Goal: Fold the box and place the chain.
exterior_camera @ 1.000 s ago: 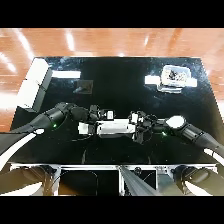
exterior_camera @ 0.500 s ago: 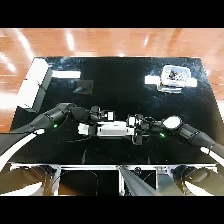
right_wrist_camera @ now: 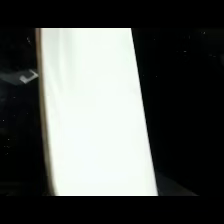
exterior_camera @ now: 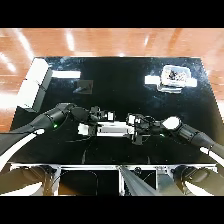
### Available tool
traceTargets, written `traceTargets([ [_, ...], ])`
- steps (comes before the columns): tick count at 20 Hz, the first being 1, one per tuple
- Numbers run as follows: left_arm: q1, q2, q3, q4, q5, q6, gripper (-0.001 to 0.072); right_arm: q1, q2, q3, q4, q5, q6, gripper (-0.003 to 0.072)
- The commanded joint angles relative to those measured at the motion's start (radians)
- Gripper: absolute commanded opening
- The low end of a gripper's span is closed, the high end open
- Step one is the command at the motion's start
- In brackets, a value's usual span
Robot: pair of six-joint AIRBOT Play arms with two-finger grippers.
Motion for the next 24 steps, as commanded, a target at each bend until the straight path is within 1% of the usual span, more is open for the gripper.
traceTargets([
  [1,0.0,-0.001,0.001,0.001,0.003,0.0,0.0019,0.001,-0.001,-0.001,-0.032,-0.003,0.051,0.0542],
  [6,0.0,-0.001,0.001,0.001,0.003,0.0,0.0018,0.001,-0.002,-0.001,-0.039,-0.003,0.058,0.0547],
  [7,0.0,-0.001,0.001,0.001,0.003,0.0,0.0019,0.002,-0.002,-0.001,-0.048,-0.003,0.058,0.0621],
  [9,0.0,-0.001,0.001,0.001,0.006,0.0,0.0019,0.007,-0.002,-0.001,-0.072,-0.01,0.062,0.0617],
  [18,0.0,-0.001,0.001,0.001,0.01,0.0,0.0019,0.008,0.0,0.0,-0.07,-0.026,0.061,0.0608],
  [22,0.0,-0.001,0.001,0.001,0.01,0.0,0.0019,0.008,-0.001,0.0,-0.059,0.035,0.062,0.0609],
  [24,0.0,-0.001,0.001,0.001,0.01,0.0,0.0019,0.008,-0.003,-0.001,-0.059,0.035,0.063,0.0625],
])
